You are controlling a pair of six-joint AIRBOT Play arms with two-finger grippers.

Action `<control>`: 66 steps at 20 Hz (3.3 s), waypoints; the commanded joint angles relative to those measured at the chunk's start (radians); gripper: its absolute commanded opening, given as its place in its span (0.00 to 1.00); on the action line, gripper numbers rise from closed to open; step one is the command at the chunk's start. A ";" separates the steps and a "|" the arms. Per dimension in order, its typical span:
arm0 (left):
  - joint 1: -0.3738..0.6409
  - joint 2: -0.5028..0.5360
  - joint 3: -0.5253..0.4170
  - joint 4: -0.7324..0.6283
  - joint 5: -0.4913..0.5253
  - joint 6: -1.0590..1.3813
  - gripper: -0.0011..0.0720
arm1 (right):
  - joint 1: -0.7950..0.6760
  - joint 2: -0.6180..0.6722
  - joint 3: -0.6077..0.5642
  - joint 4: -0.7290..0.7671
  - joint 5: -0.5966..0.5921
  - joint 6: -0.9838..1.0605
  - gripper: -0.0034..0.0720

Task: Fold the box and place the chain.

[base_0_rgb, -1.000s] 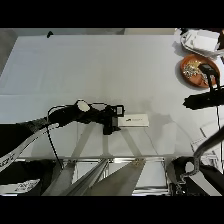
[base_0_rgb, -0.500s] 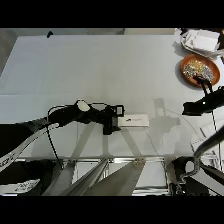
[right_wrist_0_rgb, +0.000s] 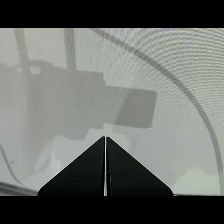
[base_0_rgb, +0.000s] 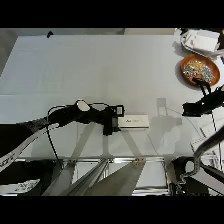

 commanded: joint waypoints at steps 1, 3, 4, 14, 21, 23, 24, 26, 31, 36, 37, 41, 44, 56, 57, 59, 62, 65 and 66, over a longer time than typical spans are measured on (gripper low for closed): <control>0.003 0.014 0.000 -0.017 -0.005 -0.041 0.02 | -0.001 0.000 0.000 0.000 0.000 0.000 0.06; 0.003 0.049 0.000 -0.016 0.008 -0.063 0.02 | -0.001 -0.001 0.000 0.000 0.001 0.000 0.06; 0.003 0.074 0.000 -0.016 0.016 -0.072 0.02 | -0.001 -0.001 0.000 0.000 0.001 0.000 0.06; 0.196 0.327 0.000 0.284 0.056 -0.637 0.01 | -0.001 0.000 0.000 0.008 -0.002 0.000 0.06; 0.460 0.479 0.000 0.580 -0.021 -0.876 0.01 | -0.001 0.000 0.000 0.011 -0.017 0.000 0.06; 0.542 0.508 0.000 0.629 -0.047 -0.927 0.01 | -0.001 0.000 0.000 0.011 -0.023 0.000 0.06; 0.587 0.521 -0.002 0.632 -0.059 -0.940 0.01 | -0.001 0.000 0.000 0.011 -0.024 0.000 0.06; 0.675 0.543 -0.010 0.630 -0.078 -0.946 0.01 | -0.001 -0.001 0.000 0.011 -0.024 0.000 0.06; 0.896 0.595 -0.077 0.644 -0.083 -0.964 0.01 | -0.001 0.000 0.000 0.011 -0.024 0.000 0.06; 1.056 0.631 -0.161 0.675 -0.080 -0.956 0.01 | -0.001 -0.001 0.000 0.015 -0.024 0.000 0.06; 1.079 0.638 -0.186 0.677 -0.077 -0.948 0.01 | -0.001 -0.001 0.000 0.015 -0.024 0.000 0.06; 1.104 0.654 -0.273 0.741 -0.080 -0.966 0.01 | -0.001 -0.001 0.000 0.014 -0.048 0.000 0.06; 1.104 0.653 -0.293 0.815 -0.135 -1.027 0.01 | -0.001 0.000 0.000 0.014 -0.076 0.000 0.06; 1.104 0.652 -0.294 0.891 -0.339 -1.051 0.22 | -0.001 0.000 0.000 0.015 -0.100 0.000 0.06; 1.104 0.652 -0.294 0.891 -0.343 -1.051 0.31 | -0.001 0.000 0.000 0.015 -0.100 0.000 0.06; 1.104 0.652 -0.294 0.890 -0.349 -1.051 0.44 | -0.001 -0.001 0.000 0.015 -0.100 0.000 0.06; 1.104 0.652 -0.294 0.890 -0.356 -1.051 0.68 | -0.001 0.000 0.000 0.015 -0.096 0.000 0.06; 1.104 0.652 -0.294 0.891 -0.373 -1.051 0.92 | -0.001 -0.001 0.000 0.015 -0.091 0.000 0.06; 1.103 0.652 -0.294 0.890 -0.375 -1.051 0.92 | -0.001 0.000 0.000 0.015 -0.089 0.000 0.06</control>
